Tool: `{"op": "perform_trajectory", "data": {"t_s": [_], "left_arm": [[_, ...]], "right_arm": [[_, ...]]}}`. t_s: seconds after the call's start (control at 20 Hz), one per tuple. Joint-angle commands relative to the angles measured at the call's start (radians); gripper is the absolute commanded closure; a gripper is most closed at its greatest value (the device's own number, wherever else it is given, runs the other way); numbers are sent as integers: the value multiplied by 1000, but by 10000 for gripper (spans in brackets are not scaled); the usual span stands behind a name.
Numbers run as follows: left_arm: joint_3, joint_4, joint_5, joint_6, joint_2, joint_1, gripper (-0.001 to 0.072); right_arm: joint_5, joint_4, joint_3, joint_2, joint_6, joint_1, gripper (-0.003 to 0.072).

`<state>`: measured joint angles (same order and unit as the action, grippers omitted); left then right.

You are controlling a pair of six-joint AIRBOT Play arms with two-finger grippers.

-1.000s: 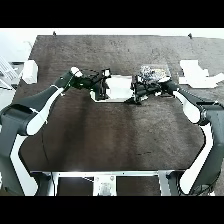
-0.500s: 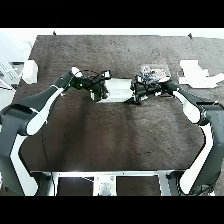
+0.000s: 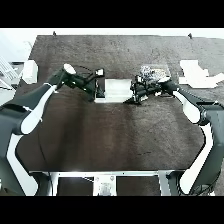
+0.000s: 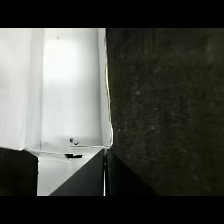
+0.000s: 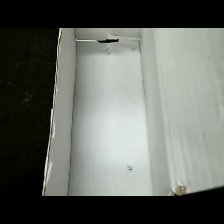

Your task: Fold the box and place the chain.

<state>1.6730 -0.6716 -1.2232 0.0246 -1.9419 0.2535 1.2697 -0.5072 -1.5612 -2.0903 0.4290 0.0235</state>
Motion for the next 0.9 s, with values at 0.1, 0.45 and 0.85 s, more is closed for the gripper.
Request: {"op": "perform_trajectory", "data": {"t_s": [0.1,0.45,0.85], "left_arm": [[1,113,-154,-66,109,-102,693],[-9,23,-24,-587,136,-121,693],[-243,-177,259,-1125,317,-197,691]], "right_arm": [[-1,1,1,0,0,0,189],[-1,1,1,0,0,1,189],[-1,1,0,0,0,1,189]]}}
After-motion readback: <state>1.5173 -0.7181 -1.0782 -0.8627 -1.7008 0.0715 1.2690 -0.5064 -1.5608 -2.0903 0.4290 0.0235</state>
